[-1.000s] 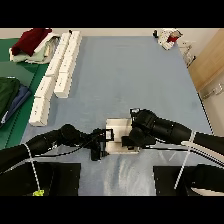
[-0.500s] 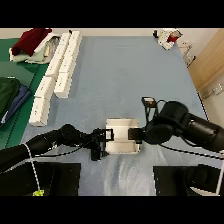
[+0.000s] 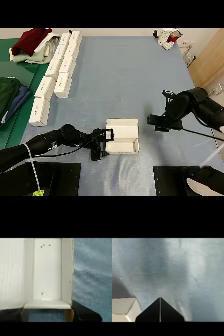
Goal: Fold the box.
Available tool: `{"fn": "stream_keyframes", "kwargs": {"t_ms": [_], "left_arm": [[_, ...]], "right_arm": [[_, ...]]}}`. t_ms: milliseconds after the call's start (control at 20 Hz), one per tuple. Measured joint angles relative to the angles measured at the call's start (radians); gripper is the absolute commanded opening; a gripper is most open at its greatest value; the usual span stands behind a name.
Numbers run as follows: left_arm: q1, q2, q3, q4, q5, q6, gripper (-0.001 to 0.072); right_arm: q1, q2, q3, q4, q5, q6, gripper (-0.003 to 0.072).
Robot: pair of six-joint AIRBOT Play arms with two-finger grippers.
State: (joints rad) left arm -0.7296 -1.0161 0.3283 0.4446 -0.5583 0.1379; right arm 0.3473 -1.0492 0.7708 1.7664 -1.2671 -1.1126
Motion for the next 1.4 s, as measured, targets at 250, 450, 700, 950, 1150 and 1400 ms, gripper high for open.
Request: {"fn": "stream_keyframes", "kwargs": {"t_ms": [250,450,700,950,1150,1400], "left_arm": [[0.000,0.000,0.000,0.000,0.000,0.000,0.0462],[0.000,0.000,0.000,0.000,0.000,0.000,0.0462],[0.000,0.000,0.000,0.000,0.000,0.000,0.0462],[0.000,0.000,0.000,0.000,0.000,0.000,0.0462],[0.000,0.000,0.000,0.000,0.000,0.000,0.0462],[0.000,0.000,0.000,0.000,0.000,0.000,0.0462]], "right_arm": [[-0.236,-0.249,0.014,0.511,0.032,-0.460,0.0007],[-0.246,-0.412,0.068,0.765,-0.041,-0.706,0.0007],[-0.171,-0.473,0.109,0.873,-0.170,-0.911,0.0006],[-0.087,-0.447,0.093,0.894,-0.224,-1.050,0.0005],[-0.018,-0.311,-0.002,0.880,-0.127,-1.152,0.0006],[0.110,-0.061,-0.172,0.826,0.163,-1.258,0.0006]]}}
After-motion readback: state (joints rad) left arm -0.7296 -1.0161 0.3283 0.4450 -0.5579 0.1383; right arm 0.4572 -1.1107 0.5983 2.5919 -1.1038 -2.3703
